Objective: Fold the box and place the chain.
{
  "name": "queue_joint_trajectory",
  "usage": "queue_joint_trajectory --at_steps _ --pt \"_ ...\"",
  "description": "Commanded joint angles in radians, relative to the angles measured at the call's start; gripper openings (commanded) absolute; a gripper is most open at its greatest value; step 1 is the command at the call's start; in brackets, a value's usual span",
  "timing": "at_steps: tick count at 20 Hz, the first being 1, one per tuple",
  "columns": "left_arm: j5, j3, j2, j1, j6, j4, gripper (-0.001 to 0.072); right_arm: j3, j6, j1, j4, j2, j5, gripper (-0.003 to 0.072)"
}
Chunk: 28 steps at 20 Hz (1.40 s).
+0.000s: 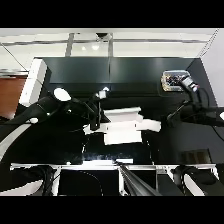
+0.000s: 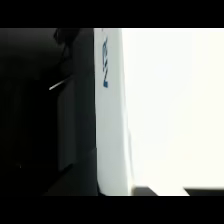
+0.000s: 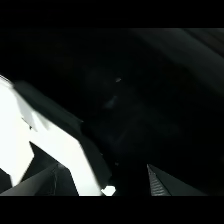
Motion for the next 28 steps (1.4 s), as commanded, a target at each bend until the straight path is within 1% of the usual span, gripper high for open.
queue_joint_trajectory --at_steps 1,4,7,11,14,16,20,22,26,28 --pt "0.127 -0.006 -0.021 -0.072 0.019 0.056 0.0029 -0.068 -0.168 0.044 -0.015 -0.001 -0.061 0.0644" --pt "0.126 -0.006 -0.083 -0.076 0.019 0.028 0.0029 -0.131 -0.259 0.083 -0.014 -0.002 -0.121 0.0643" --pt "0.134 -0.006 -0.108 -0.076 0.019 0.014 0.0029 -0.180 -0.301 0.126 -0.014 -0.005 -0.147 0.0643" --pt "0.134 -0.006 -0.117 -0.076 0.020 0.124 0.0029 -0.233 -0.308 0.189 -0.015 -0.021 -0.212 0.0643" --pt "0.138 -0.006 -0.117 -0.076 0.021 0.131 0.0030 -0.267 -0.320 0.233 -0.014 -0.039 -0.272 0.0643" --pt "0.138 -0.006 -0.117 -0.077 0.021 0.131 0.0030 -0.274 -0.383 0.275 -0.006 -0.071 -0.272 0.0642" --pt "0.138 -0.006 -0.117 -0.077 0.021 0.131 0.0030 -0.274 -0.563 0.358 0.130 -0.140 -0.248 0.0642" --pt "0.138 -0.006 -0.117 -0.077 0.021 0.131 0.0030 -0.274 -0.595 0.385 0.138 -0.176 -0.216 0.0642" --pt "0.138 -0.005 -0.117 -0.077 0.021 0.131 0.0030 -0.274 -0.645 0.407 0.142 -0.207 -0.216 0.0642" --pt "0.138 -0.005 -0.117 -0.077 0.021 0.131 0.0030 -0.274 -0.645 0.408 0.174 -0.207 -0.215 0.0642"
